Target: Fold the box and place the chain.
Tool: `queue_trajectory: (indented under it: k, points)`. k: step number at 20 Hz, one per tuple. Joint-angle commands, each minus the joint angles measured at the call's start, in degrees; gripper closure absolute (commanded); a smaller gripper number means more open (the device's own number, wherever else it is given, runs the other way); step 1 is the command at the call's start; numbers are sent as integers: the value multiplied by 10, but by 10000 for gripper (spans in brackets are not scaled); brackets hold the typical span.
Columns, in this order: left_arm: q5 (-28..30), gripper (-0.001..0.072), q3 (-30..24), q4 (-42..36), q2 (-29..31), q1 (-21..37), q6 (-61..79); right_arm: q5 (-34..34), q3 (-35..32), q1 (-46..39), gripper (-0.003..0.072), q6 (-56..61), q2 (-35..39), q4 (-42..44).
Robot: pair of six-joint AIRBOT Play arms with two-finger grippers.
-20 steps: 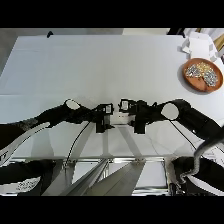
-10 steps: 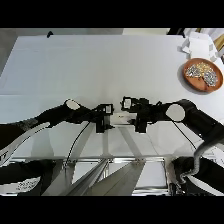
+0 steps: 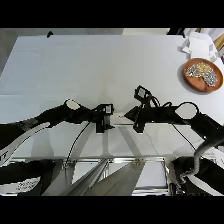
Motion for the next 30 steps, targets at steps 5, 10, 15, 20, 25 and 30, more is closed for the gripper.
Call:
queue_trajectory:
  k: [5,10,15,20,25,30]
  points:
    - [1,390,0,0,0,0,0,-4,-52,-12,675,-75,-32,141]
    - [1,390,0,0,0,0,0,2,-58,-12,675,-74,-37,124]
    - [1,390,0,0,0,0,0,-22,-74,-12,675,-74,-37,124]
    - [1,390,0,0,0,0,0,-21,-81,-12,676,-68,-37,96]
    - [1,390,0,0,0,0,0,-28,-88,21,676,-59,-60,73]
    - [1,390,0,0,0,0,0,-39,-89,21,676,-49,-70,70]
